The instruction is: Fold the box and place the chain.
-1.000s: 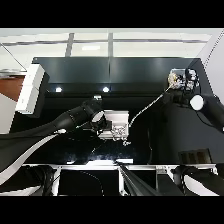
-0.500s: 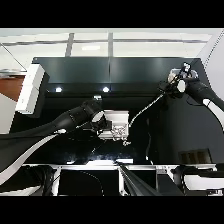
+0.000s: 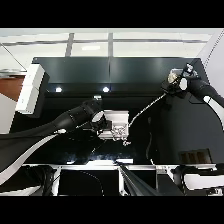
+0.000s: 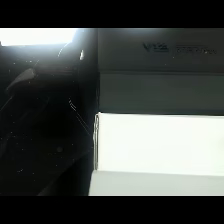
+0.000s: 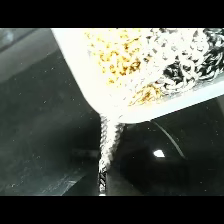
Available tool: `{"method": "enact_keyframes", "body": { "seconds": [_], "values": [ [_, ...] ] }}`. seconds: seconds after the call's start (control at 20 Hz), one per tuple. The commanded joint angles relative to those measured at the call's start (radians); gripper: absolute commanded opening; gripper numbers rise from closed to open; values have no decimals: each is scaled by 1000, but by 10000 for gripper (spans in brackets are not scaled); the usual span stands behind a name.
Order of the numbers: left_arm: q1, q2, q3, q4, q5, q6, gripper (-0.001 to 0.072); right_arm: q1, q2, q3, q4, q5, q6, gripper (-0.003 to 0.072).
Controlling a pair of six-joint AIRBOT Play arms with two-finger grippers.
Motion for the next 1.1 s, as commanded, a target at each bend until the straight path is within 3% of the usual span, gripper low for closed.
{"method": "enact_keyframes", "body": {
  "seconds": [0.0, 0.35, 0.5, 0.8, 1.05],
  "values": [
    [0, 0, 0, 0, 5, 0, 34, -2, 55, 40, -1, 52, -138, 30],
    [0, 0, 0, 1, 3, 0, 34, -2, 440, 132, 4, 200, -414, 30],
    [0, 0, 0, 1, 4, 0, 34, -2, 582, 227, 98, 321, -526, 30],
    [0, 0, 0, 1, 3, 0, 34, -2, 678, 417, 458, 541, -724, 30],
    [0, 0, 0, 1, 3, 0, 34, -2, 678, 612, 607, 560, -769, 30]
  ]
}}
